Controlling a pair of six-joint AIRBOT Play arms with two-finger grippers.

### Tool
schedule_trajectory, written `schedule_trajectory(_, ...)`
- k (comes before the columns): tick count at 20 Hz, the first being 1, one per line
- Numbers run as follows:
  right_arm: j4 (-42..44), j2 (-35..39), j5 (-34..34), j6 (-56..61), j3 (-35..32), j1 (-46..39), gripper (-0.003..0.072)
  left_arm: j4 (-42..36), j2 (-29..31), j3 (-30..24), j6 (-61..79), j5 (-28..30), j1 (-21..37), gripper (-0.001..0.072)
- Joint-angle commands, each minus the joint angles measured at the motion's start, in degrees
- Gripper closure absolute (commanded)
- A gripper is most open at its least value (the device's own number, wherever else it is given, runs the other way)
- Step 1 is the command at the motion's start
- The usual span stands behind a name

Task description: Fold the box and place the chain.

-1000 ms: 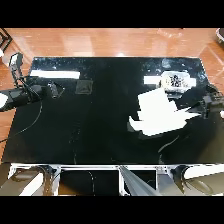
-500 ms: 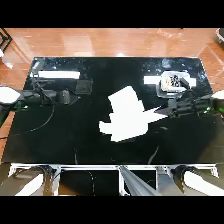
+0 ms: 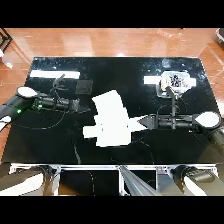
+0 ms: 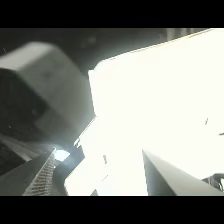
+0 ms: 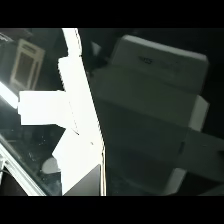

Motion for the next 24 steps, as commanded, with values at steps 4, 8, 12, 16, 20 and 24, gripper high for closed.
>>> schedule_trajectory(4,-0.57,1.31,-4.02,2.19,-0.85,3.45,0.0667,-9.16,-12.50,0.13,17.73,-6.91,-0.17,0.0076)
schedule_trajectory(8,-0.57,1.31,-3.96,3.41,-0.85,3.45,0.0667,-15.02,-15.80,0.13,23.82,-6.91,-0.39,0.0076)
schedule_trajectory(12,-0.57,1.31,-3.37,3.85,-0.85,3.45,0.0666,-14.38,-17.99,2.29,29.81,-10.36,-2.49,0.0075)
schedule_trajectory(16,-0.55,1.31,-3.34,4.72,-0.85,3.45,0.0667,-12.66,-19.52,4.76,35.17,-14.43,-4.96,0.0076)
schedule_trajectory(20,-0.59,1.31,-3.13,4.92,-0.85,3.45,0.0667,-11.69,-19.52,4.79,37.03,-17.73,-5.20,0.0087)
schedule_trajectory(24,-0.63,1.31,-3.34,4.90,-0.85,3.41,0.0667,-12.31,-19.52,4.79,39.01,-20.37,-5.44,0.0102)
